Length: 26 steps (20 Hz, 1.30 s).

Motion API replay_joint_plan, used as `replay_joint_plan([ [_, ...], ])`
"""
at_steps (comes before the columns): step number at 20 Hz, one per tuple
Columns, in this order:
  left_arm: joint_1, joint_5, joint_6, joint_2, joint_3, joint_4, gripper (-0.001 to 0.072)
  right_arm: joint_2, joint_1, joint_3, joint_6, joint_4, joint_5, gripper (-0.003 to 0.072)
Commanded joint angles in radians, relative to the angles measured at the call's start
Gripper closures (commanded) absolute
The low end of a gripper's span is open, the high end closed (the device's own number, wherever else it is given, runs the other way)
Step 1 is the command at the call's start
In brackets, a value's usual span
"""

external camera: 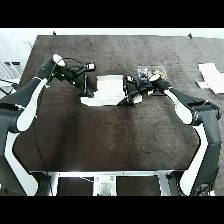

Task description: Fold the box and place the chain.

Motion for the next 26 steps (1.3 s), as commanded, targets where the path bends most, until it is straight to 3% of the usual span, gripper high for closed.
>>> replay_joint_plan([
  [1, -0.006, 0.009, -0.001, -0.001, -0.039, 0.030, 0.0103, -0.001, 0.001, 0.000, 0.000, 0.000, 0.000, 0.0091],
  [10, -0.006, 0.065, 0.025, -0.002, -0.092, -0.057, 0.0103, -0.001, 0.001, 0.000, 0.000, 0.000, 0.000, 0.0091],
  [19, -0.042, 0.087, 0.025, -0.010, -0.091, -0.010, 0.0105, -0.001, 0.001, 0.000, 0.000, 0.000, 0.000, 0.0092],
  [20, -0.046, 0.088, 0.024, -0.010, -0.091, -0.008, 0.0129, -0.001, 0.001, 0.000, 0.000, 0.000, 0.000, 0.0092],
  [21, -0.046, 0.085, 0.024, -0.010, -0.091, -0.007, 0.0249, -0.001, 0.001, 0.000, 0.000, 0.000, 0.000, 0.0091],
  [22, -0.046, 0.081, 0.024, -0.010, -0.091, -0.006, 0.0300, -0.001, 0.001, 0.000, 0.000, 0.000, 0.000, 0.0092],
  [26, -0.046, 0.082, 0.024, -0.010, -0.091, -0.011, 0.0303, -0.001, 0.001, 0.000, 0.000, 0.000, 0.000, 0.0092],
])
